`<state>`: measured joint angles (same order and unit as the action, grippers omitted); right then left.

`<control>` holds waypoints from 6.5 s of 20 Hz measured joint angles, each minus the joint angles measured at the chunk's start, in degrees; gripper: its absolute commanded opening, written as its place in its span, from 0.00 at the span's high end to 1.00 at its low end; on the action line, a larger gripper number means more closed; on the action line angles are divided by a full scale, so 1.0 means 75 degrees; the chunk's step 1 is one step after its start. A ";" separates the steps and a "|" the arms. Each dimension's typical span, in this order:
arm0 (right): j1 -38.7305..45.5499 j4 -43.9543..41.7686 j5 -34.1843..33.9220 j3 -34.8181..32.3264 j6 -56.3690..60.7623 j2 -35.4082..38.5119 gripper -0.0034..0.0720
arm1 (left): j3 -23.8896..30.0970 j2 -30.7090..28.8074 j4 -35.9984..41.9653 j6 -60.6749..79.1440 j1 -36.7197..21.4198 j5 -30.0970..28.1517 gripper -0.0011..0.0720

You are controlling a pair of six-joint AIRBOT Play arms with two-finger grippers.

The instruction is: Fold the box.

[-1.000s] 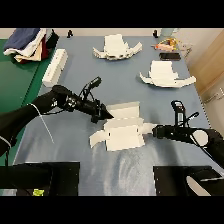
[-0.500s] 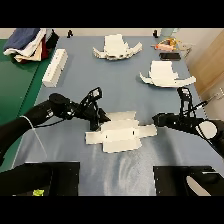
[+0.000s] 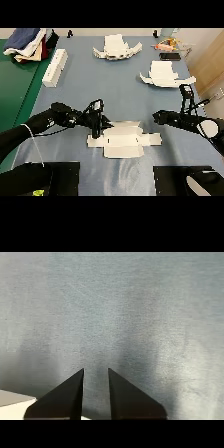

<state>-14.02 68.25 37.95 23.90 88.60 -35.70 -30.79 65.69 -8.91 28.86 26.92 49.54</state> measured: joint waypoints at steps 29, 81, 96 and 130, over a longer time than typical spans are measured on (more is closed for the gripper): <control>0.0000 0.0000 -0.0152 0.0000 0.0015 0.0000 0.66 | 0.0886 -0.1422 0.0000 0.0723 0.1320 -0.2398 0.97; 0.0000 -0.0009 -0.0128 0.0000 0.0015 0.0000 0.66 | 0.0493 -0.0729 -0.0472 -0.0568 0.0038 -0.0047 0.97; 0.0000 -0.0009 -0.0125 0.0000 0.0003 0.0000 0.66 | 0.0726 -0.0924 -0.0490 -0.0667 0.0901 -0.0691 0.97; 0.0000 0.0000 -0.0061 0.0003 -0.0020 0.0000 0.95 | 0.1093 -0.1000 0.0405 0.0431 0.0938 -0.1556 0.97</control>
<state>-14.02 68.25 37.50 23.92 88.44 -35.70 -22.59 58.19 -5.87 32.10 33.95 37.87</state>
